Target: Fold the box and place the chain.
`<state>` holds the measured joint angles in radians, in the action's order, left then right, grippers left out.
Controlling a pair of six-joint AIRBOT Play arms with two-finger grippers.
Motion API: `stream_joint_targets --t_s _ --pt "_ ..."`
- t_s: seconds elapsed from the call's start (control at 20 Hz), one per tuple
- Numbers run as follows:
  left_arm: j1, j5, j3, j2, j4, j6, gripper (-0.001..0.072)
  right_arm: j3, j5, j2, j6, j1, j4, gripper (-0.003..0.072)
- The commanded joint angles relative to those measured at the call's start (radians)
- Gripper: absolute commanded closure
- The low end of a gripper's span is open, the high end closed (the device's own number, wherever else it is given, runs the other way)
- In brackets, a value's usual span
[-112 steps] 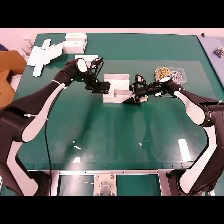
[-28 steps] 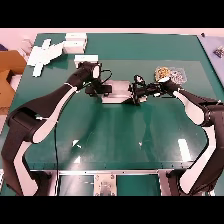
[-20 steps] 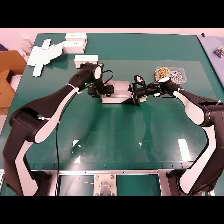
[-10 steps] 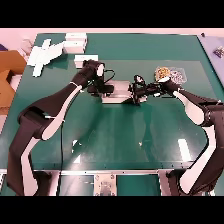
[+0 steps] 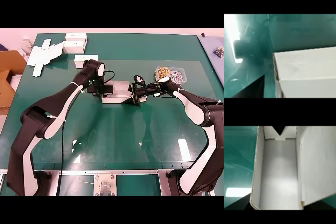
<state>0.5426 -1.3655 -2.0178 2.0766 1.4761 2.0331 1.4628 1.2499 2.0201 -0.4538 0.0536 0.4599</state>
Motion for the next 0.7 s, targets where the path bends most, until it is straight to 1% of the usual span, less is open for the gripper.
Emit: stream_joint_targets --t_s 0.0,0.1,0.15,0.3,0.45,0.5,0.55,0.6,0.65 --pt "-0.001 0.009 -0.002 0.002 -0.032 -0.008 0.0663 0.000 0.000 -0.001 0.000 0.000 0.000 0.0205" --pt "0.000 0.024 -0.002 0.002 -0.048 -0.009 0.0665 0.000 0.000 -0.001 0.000 0.000 0.000 0.0205" --pt "0.000 0.024 -0.002 0.002 -0.052 -0.010 0.0691 0.000 0.000 -0.001 0.000 0.000 0.000 0.0205" --pt "0.000 0.020 -0.002 0.002 -0.053 -0.010 0.0691 0.000 0.000 -0.001 0.000 0.000 0.000 0.0205" --pt "0.000 0.045 -0.002 -0.002 -0.087 -0.035 0.0688 0.000 0.000 -0.001 0.000 0.000 0.000 0.0205" --pt "0.000 0.050 -0.002 -0.006 -0.093 -0.052 0.0513 0.000 0.000 -0.001 0.000 0.000 0.000 0.0205" --pt "-0.001 0.050 -0.002 -0.010 -0.092 -0.058 0.0230 0.000 0.000 -0.001 0.000 0.000 0.000 0.0205" --pt "-0.004 0.047 -0.002 -0.014 -0.093 -0.072 0.0070 0.000 0.000 -0.001 0.000 0.000 0.000 0.0205" --pt "-0.009 0.042 -0.002 -0.021 -0.091 -0.083 0.0048 0.000 0.000 -0.001 0.000 0.000 0.000 0.0205"
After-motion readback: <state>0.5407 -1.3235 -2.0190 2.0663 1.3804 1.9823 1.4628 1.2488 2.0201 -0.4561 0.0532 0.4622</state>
